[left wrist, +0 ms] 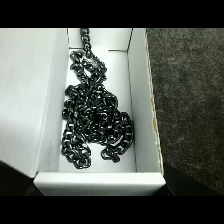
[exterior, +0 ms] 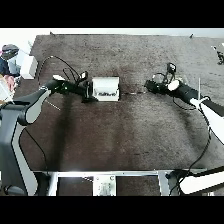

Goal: Fold the box and place the chain.

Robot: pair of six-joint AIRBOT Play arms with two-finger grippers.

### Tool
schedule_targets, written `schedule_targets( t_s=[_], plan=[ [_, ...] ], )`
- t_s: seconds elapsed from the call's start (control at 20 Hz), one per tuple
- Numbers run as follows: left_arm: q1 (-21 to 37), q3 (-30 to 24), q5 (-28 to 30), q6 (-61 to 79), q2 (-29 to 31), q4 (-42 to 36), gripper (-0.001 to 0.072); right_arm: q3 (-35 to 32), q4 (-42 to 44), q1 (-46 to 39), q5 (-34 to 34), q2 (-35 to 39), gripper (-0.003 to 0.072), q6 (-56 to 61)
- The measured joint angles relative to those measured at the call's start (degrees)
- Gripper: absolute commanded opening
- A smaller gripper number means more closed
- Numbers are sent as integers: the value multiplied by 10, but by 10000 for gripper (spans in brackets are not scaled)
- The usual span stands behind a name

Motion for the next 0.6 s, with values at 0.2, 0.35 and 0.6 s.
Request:
schedule_targets(
  t_s=[0.2,0.35,0.6],
  plan=[
    [0,0,0,0,0,0,409,1,0,72,8,80,9,-11],
    [0,0,0,0,0,0,409,1,0,130,-10,142,8,-13],
    [0,0,0,0,0,0,409,23,0,210,-41,193,9,-14]
  ],
)
